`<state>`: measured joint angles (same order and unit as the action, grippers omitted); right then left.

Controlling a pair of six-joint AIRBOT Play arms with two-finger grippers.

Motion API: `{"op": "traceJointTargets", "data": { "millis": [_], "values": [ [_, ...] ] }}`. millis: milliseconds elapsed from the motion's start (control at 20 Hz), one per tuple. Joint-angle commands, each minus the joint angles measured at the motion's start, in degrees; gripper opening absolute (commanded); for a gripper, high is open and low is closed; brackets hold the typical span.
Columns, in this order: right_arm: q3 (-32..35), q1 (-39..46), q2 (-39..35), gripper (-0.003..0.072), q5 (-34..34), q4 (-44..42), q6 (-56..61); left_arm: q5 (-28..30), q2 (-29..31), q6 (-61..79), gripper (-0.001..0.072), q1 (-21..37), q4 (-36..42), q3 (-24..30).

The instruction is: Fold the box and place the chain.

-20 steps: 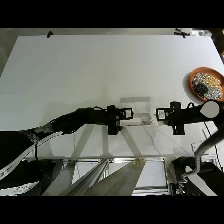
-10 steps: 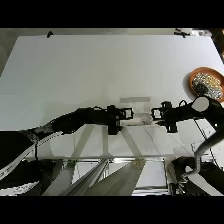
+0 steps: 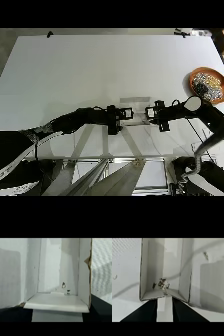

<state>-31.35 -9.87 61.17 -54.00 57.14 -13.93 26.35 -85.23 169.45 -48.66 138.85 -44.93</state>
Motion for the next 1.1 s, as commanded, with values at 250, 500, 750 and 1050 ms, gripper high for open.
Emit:
{"op": "traceJointTargets", "data": {
  "millis": [250,500,750,1050],
  "values": [
    [0.0,-2.91,1.6,0.0177,3.87,-0.59,2.1,-0.02,0.04,0.07,0.0134,0.0,-0.04,0.02],
    [0.0,-2.91,1.6,0.0415,2.58,-0.48,2.08,-0.02,0.04,0.07,0.0133,0.0,-0.04,0.02],
    [0.0,-2.91,1.6,0.0418,2.16,-0.42,2.12,-0.02,0.04,0.07,0.0134,0.0,-0.04,0.02],
    [-0.02,-2.91,1.6,0.0228,1.95,-0.46,6.69,-0.02,0.04,0.07,0.0133,0.0,-0.04,0.02]
  ]
}}
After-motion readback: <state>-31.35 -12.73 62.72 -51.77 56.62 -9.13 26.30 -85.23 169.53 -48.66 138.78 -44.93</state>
